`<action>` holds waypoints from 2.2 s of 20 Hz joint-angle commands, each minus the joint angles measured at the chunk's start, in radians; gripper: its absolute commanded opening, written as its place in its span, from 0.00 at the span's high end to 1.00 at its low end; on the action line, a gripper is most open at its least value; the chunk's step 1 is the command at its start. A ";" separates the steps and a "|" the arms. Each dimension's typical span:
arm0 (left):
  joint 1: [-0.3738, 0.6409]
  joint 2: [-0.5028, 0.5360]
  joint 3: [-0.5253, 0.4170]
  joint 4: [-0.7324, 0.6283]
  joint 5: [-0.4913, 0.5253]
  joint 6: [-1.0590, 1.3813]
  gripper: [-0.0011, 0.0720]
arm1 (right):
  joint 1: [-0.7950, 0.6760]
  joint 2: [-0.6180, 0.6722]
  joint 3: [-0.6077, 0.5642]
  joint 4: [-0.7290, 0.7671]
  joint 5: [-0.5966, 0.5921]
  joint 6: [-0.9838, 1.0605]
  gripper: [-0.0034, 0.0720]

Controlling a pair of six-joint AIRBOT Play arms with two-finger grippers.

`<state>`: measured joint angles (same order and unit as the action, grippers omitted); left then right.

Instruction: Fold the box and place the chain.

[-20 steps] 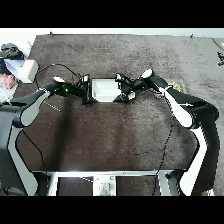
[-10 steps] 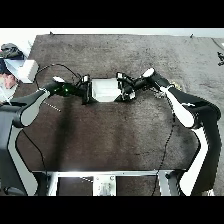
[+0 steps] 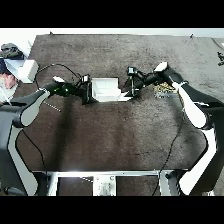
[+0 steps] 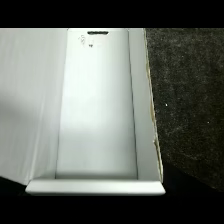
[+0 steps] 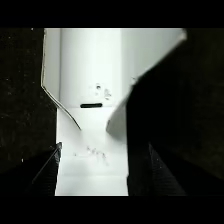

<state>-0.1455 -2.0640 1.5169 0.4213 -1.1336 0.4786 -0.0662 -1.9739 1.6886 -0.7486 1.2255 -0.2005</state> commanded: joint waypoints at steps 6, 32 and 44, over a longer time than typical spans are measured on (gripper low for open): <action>0.001 0.001 0.001 0.001 -0.001 0.001 0.35 | 0.050 0.060 0.000 0.222 0.045 0.089 0.97; 0.001 0.001 0.001 0.001 -0.001 0.001 0.35 | 0.111 -0.011 -0.003 0.105 -0.388 0.089 0.98; 0.001 0.001 0.001 0.001 0.000 0.001 0.35 | 0.051 0.153 -0.029 -0.156 0.001 0.215 0.18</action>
<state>-0.1455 -2.0640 1.5169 0.4225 -1.1351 0.4793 -0.0200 -1.8099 1.6756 -0.8520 1.1397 0.0151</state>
